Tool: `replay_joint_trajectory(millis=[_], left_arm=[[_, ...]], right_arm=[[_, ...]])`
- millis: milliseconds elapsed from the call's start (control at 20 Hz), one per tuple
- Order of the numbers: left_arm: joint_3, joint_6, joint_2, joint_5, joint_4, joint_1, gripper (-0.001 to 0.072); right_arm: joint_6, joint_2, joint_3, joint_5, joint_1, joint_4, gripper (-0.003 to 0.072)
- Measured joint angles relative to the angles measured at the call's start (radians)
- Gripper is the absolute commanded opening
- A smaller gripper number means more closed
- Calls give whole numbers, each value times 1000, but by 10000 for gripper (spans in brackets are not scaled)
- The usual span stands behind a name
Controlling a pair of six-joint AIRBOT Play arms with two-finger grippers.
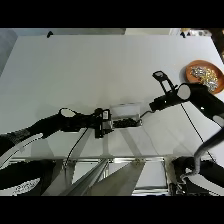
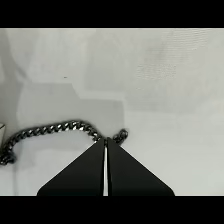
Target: Fold the box and place the chain.
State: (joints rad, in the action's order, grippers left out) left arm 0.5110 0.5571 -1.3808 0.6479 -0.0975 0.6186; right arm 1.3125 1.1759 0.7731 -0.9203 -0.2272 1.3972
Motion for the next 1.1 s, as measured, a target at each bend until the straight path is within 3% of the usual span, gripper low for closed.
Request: replay_joint_trajectory(millis=[50, 100, 550, 1100], left_arm=[[0, 0, 0, 0, 0, 0, 136], [0, 0, 0, 0, 0, 0, 136], [0, 0, 0, 0, 0, 0, 136], [0, 0, 0, 0, 0, 0, 136]], right_arm=[[0, -15, 0, -9, 0, 2, 292], [0, -27, -2, -13, 0, 2, 294], [53, 13, -55, -5, 0, 47, 290], [69, 75, -64, 45, 0, 54, 215]])
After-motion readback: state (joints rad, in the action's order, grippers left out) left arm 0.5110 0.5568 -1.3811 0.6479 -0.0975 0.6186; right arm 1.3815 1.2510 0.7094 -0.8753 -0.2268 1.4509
